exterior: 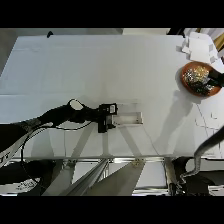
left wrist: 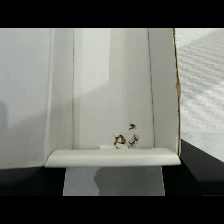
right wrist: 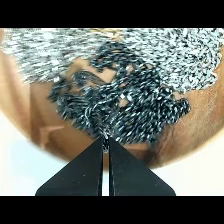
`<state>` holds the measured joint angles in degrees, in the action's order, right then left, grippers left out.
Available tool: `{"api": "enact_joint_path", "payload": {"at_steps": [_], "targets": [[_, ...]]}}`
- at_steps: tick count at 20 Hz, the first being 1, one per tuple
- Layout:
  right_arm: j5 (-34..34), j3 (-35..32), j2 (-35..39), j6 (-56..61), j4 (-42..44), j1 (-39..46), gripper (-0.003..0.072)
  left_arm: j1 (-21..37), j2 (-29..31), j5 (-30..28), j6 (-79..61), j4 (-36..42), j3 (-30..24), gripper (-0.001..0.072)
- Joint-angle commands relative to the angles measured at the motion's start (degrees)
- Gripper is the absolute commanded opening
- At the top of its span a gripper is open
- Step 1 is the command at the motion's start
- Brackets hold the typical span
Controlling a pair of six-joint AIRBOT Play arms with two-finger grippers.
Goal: Fold the box and place the chain.
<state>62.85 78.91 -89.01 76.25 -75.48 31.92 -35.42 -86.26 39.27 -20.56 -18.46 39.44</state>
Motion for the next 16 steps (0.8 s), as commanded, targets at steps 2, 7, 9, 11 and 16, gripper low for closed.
{"api": "enact_joint_path", "payload": {"at_steps": [2,7,9,11,16], "targets": [[2.7,0.1,9.8,-7.3,1.4,-2.8,0.0009,0.0,0.0,0.0,0.0,0.0,0.0,0.0333],[3.3,0.1,20.8,-7.8,2.7,-12.7,0.0009,0.0,0.0,0.0,0.0,0.0,0.0,0.0333],[5.5,0.1,24.2,-7.8,2.4,-16.8,0.0010,0.0,0.0,0.0,0.0,0.0,0.0,0.0333],[9.1,0.1,27.4,-7.8,2.4,-19.6,0.0010,0.0,0.0,0.0,0.0,0.0,0.0,0.0333],[18.0,0.0,35.2,-7.8,3.9,-24.3,0.0010,0.0,0.0,0.0,0.0,0.0,0.0,0.0333]]}}
